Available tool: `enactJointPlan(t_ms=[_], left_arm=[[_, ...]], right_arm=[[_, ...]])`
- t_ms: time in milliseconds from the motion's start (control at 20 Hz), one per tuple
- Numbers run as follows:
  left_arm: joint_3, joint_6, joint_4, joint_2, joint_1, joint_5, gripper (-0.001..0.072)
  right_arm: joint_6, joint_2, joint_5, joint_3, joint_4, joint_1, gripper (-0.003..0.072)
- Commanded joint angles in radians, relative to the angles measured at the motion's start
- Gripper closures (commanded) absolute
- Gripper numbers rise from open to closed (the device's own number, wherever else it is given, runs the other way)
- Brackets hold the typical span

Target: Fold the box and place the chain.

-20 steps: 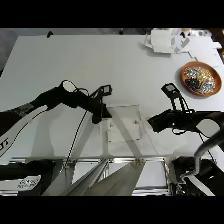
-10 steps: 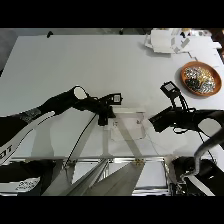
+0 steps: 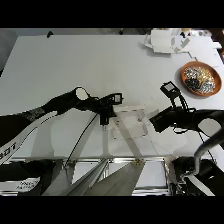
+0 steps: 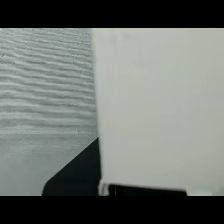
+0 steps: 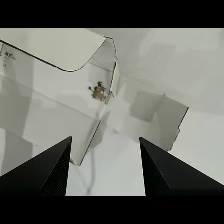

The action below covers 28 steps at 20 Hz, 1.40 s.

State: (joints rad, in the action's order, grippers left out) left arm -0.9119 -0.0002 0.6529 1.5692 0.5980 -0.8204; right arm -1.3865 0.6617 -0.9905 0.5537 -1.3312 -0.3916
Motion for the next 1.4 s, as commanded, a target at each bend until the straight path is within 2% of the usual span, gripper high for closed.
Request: enactJointPlan(t_ms=[0, 150, 300, 700, 1350], left_arm=[[0.001, 0.001, 0.01, 0.006, 0.001, 0.0, 0.0708], [0.001, 0.058, 0.013, 0.006, 0.001, -0.034, 0.0709], [-0.007, 0.073, 0.08, 0.005, -0.002, -0.048, 0.071], [-0.115, 0.022, 0.127, 0.005, -0.001, -0.112, 0.0711], [-0.116, 0.015, 0.143, 0.049, 0.001, -0.112, 0.071]], right_arm=[[0.0, -0.001, -0.001, 0.001, 0.0, -0.001, 0.0212], [0.001, -0.001, -0.001, 0.001, -0.001, -0.001, 0.0212], [0.001, -0.001, -0.001, 0.001, -0.001, -0.001, 0.0212], [0.001, -0.001, 0.0, 0.001, -0.001, -0.001, 0.0212], [0.0, -0.001, 0.0, 0.001, -0.001, -0.001, 0.0212]])
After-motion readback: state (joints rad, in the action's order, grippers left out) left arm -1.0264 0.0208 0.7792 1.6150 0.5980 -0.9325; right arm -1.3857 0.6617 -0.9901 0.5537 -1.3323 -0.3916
